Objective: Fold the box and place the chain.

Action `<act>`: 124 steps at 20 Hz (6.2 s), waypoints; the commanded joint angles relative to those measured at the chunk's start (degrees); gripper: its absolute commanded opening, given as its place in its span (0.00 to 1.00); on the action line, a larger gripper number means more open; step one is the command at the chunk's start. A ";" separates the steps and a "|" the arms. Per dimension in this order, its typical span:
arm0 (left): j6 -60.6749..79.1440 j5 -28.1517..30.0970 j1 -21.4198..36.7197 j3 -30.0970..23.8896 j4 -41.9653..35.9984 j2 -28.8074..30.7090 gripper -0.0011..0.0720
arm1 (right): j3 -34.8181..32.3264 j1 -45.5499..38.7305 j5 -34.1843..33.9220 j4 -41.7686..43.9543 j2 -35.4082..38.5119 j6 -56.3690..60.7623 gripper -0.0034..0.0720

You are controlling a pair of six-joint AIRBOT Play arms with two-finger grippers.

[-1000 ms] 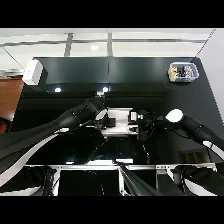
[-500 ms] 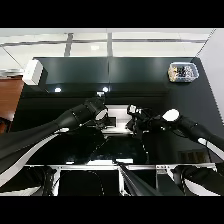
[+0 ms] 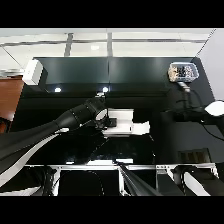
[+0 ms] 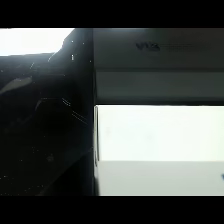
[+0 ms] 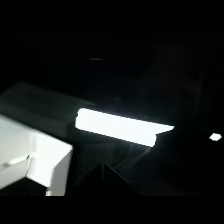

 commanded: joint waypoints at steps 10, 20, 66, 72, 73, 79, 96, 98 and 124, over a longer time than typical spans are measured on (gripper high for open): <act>0.00 -0.04 0.02 0.02 0.09 0.02 0.05 | -2.49 10.99 0.24 15.41 -17.75 -7.39 0.07; 0.00 -0.02 0.02 0.02 0.07 0.02 0.05 | 4.85 11.69 13.66 18.97 -17.73 -7.34 0.71; 0.02 -0.02 0.00 0.02 0.07 0.02 0.05 | 25.38 49.86 7.10 -36.76 -27.98 68.00 0.07; 0.00 -0.04 0.00 0.02 0.07 0.02 0.05 | 25.35 49.83 6.47 -36.85 -28.15 68.32 0.32; 0.00 -0.02 0.00 0.02 0.07 0.02 0.05 | 25.35 49.83 6.27 -36.83 -28.24 68.35 0.29; 0.00 0.15 0.00 0.02 0.07 0.02 0.05 | 25.35 49.83 5.75 -36.22 -28.59 68.81 0.28; 0.00 0.11 0.02 0.02 0.09 0.02 0.05 | 29.18 49.24 19.23 -56.98 -5.99 58.40 0.45; 0.00 0.07 0.00 0.00 0.07 0.02 0.05 | 29.09 48.74 20.06 -73.85 -1.22 58.40 0.45; 0.02 -0.31 0.00 0.00 0.07 0.02 0.05 | 87.01 -3.58 4.00 -37.07 -67.87 59.10 0.82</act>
